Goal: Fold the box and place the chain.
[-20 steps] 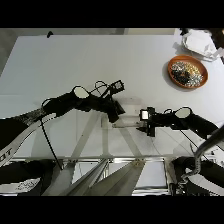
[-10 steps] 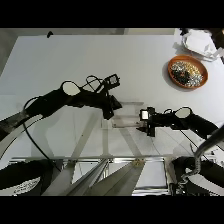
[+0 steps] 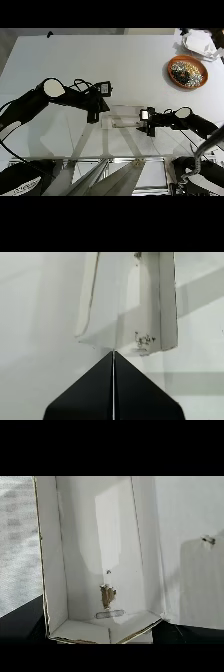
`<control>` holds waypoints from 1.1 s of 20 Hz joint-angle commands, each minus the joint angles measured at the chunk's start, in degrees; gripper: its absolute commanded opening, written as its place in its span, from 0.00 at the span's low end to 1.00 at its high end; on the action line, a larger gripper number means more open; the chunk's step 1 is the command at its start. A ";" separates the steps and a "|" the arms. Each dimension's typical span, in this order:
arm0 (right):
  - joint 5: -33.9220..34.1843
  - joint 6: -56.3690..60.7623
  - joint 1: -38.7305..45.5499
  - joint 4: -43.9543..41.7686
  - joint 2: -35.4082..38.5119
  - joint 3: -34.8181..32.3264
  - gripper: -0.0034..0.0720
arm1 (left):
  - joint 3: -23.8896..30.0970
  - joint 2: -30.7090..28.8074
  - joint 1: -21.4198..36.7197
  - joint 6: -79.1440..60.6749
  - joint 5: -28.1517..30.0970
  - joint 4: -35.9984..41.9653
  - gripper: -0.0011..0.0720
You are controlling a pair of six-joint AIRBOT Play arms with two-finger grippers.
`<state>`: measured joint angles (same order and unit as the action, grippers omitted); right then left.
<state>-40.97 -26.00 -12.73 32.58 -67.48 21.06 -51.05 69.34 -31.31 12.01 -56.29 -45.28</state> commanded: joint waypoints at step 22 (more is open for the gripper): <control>-0.04 0.02 0.00 -0.02 0.04 0.00 0.46 | 12.72 6.71 -1.05 -12.26 15.93 1.90 0.27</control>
